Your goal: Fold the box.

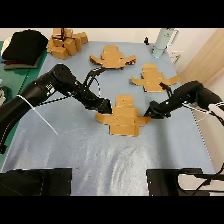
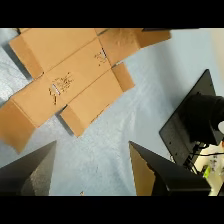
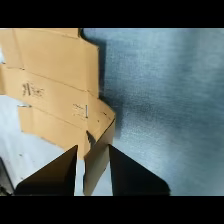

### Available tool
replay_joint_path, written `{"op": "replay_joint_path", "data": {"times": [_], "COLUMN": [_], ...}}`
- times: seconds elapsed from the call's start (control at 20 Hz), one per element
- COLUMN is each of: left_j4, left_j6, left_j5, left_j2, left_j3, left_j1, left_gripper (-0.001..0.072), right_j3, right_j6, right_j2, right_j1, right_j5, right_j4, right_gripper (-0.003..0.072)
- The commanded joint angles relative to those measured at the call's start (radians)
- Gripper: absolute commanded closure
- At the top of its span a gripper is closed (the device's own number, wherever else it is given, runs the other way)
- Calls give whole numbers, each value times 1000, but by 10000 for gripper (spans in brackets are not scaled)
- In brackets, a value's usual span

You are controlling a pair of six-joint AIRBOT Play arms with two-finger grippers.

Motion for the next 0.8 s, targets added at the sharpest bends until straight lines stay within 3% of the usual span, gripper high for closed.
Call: {"op": "replay_joint_path", "data": {"times": [0.0, 0.3, 0.35, 0.45, 0.55, 0.75], "left_j4": [1, -3, -7, -37, -52, -48], "left_j6": [31, 31, 31, 31, 49, 89], "left_j5": [-19, -42, -40, -41, -32, -30], "left_j2": [-1, -1, -1, -1, -1, -11], "left_j3": [-1, -1, -1, -1, 0, -3], "left_j1": [1, 1, 1, 1, 2, 42], "left_gripper": [9, 9, 9, 9, 9, 9], "right_j3": [-38, -38, -37, -37, -38, -95], "right_j6": [78, 60, 20, -97, -216, -298], "right_j2": [9, -53, -57, -57, -48, 40], "right_j1": [85, 86, 86, 87, 97, 169], "right_j5": [76, 68, 69, 66, 61, 98], "right_j4": [-97, -103, -73, 51, 171, 172], "right_gripper": [370, 399, 437, 684, 685, 687]}}
